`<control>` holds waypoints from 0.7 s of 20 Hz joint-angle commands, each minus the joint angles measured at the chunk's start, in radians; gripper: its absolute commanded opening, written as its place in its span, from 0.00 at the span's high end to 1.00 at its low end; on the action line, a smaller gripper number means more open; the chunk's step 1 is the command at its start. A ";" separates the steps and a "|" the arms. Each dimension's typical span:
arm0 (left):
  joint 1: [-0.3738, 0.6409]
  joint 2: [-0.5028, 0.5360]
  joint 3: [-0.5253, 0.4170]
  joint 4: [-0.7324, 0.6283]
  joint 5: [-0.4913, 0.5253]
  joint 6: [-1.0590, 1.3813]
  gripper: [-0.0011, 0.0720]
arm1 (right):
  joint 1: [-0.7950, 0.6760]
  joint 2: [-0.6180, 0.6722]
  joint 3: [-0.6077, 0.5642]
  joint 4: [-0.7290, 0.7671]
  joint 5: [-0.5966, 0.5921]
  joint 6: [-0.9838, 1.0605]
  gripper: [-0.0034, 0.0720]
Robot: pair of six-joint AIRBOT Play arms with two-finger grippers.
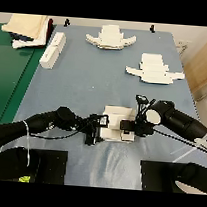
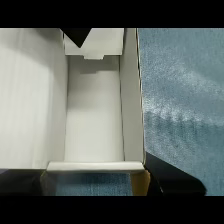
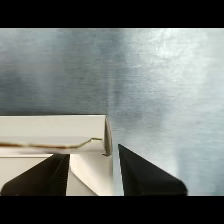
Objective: Fold the box.
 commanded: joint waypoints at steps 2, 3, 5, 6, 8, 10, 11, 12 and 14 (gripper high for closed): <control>0.000 0.000 0.000 0.001 0.004 -0.001 0.17 | 0.069 -0.055 0.035 -0.097 0.066 0.122 0.37; 0.000 0.000 0.000 0.001 0.004 -0.001 0.17 | 0.080 -0.059 0.035 -0.109 0.066 0.138 0.37; 0.000 0.000 0.000 0.001 0.004 -0.001 0.17 | 0.097 -0.061 0.035 -0.140 0.066 0.179 0.37; 0.000 0.000 0.000 0.001 0.004 -0.001 0.17 | 0.097 -0.061 0.035 -0.141 0.066 0.190 0.37; 0.000 0.000 0.000 0.001 0.004 -0.001 0.17 | 0.101 -0.063 0.035 -0.138 0.066 0.208 0.37; 0.000 0.000 0.000 0.001 0.004 -0.001 0.17 | 0.121 -0.072 0.036 -0.138 0.066 0.240 0.37; 0.000 0.000 0.000 0.001 0.004 -0.001 0.17 | 0.131 -0.079 0.036 -0.138 0.066 0.247 0.40; 0.000 0.000 0.000 0.001 0.004 -0.001 0.17 | 0.143 -0.090 0.037 -0.138 0.074 0.263 0.40; 0.000 0.000 0.000 0.001 0.004 -0.001 0.17 | 0.159 -0.120 0.046 -0.141 0.115 0.274 0.40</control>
